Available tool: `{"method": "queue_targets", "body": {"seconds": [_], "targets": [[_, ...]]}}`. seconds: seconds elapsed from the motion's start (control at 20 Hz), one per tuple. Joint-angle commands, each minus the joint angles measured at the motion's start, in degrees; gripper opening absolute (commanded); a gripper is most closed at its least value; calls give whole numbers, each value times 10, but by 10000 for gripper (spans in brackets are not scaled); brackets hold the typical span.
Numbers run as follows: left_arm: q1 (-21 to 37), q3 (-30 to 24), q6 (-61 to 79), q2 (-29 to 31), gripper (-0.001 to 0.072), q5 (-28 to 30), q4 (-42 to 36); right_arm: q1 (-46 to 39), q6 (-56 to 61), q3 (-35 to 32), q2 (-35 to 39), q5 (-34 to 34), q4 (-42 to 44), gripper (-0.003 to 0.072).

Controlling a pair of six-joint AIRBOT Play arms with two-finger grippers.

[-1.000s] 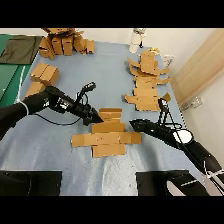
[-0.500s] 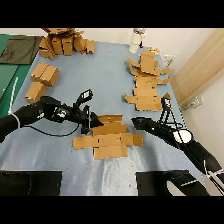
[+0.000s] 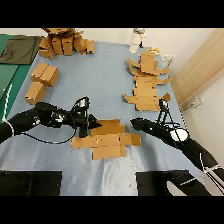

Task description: Fold the box.

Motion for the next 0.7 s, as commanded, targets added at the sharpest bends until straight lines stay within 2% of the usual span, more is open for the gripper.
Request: {"method": "queue_targets", "body": {"seconds": [0.0, 0.25, 0.65], "targets": [[-7, -8, 21, 2, 11, -27, -1, 2, 2, 0, -4, -3, 5, 285], [-29, -41, 50, 2, 11, -20, -1, 2, 2, 0, -4, -3, 6, 285], [-31, -43, 46, -4, 12, 4, -1, 2, 2, 0, -4, -2, 15, 285]]}}
